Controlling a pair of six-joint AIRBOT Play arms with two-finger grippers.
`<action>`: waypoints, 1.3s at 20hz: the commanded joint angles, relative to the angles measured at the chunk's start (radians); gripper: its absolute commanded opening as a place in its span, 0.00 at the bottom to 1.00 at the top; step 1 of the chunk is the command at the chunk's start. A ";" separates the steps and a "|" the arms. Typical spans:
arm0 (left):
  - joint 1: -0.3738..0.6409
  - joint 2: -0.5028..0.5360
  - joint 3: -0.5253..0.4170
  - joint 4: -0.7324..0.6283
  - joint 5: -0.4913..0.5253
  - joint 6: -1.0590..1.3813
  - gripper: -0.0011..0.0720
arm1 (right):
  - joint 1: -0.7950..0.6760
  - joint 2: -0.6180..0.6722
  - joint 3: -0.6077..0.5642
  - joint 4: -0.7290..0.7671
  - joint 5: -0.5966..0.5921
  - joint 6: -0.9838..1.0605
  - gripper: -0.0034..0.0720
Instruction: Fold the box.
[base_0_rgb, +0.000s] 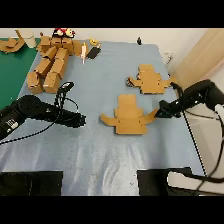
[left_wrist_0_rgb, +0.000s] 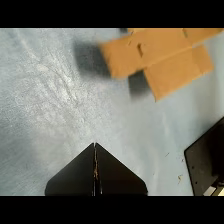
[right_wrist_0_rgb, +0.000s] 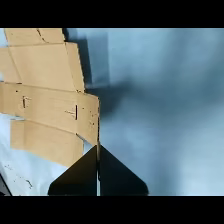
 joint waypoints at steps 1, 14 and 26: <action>0.000 -0.001 0.000 -0.003 -0.031 0.054 0.03 | 0.138 0.227 -0.277 0.006 0.210 0.115 0.05; 0.008 -0.001 0.000 -0.026 -0.111 0.055 0.53 | 0.192 0.206 -0.355 -0.009 0.329 0.084 0.40; 0.315 -0.114 0.000 -0.358 -0.275 0.417 0.53 | 0.361 0.263 -0.444 0.350 0.315 -0.238 0.05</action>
